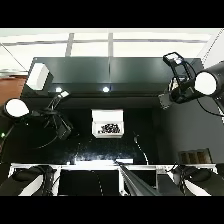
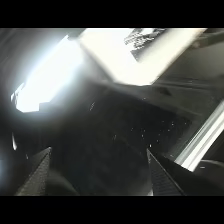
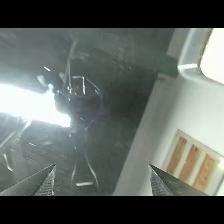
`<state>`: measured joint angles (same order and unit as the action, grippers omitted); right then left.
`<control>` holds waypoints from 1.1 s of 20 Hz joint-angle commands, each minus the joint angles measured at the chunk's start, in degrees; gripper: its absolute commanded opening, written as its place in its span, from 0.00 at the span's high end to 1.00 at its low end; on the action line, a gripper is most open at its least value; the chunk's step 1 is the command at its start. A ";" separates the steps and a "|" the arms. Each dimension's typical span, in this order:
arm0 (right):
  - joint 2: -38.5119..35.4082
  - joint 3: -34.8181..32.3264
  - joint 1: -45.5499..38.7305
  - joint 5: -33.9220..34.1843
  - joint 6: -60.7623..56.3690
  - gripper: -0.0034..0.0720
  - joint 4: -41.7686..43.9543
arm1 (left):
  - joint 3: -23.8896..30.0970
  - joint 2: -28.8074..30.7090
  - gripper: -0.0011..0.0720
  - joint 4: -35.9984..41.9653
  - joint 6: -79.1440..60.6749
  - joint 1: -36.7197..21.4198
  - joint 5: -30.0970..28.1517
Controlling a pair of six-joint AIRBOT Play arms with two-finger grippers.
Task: Fold the box and place the chain.
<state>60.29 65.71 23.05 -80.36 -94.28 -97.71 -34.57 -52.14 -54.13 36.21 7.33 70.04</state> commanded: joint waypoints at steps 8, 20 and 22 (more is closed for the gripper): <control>-0.02 -7.80 -0.90 -1.44 -0.70 0.02 0.44 | 2.47 -11.63 0.10 9.40 -46.31 4.37 -13.86; 0.00 -8.26 -0.85 3.17 -0.72 0.02 3.34 | 1.38 -17.84 0.02 17.84 -55.45 -4.28 -4.85; 0.00 -8.26 -0.85 3.26 -0.72 0.02 3.41 | 1.25 -21.29 0.02 22.27 -57.88 -3.96 -3.30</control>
<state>60.31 57.47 22.15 -78.43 -94.96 -94.56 -33.78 -69.58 -36.40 -14.98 3.11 64.73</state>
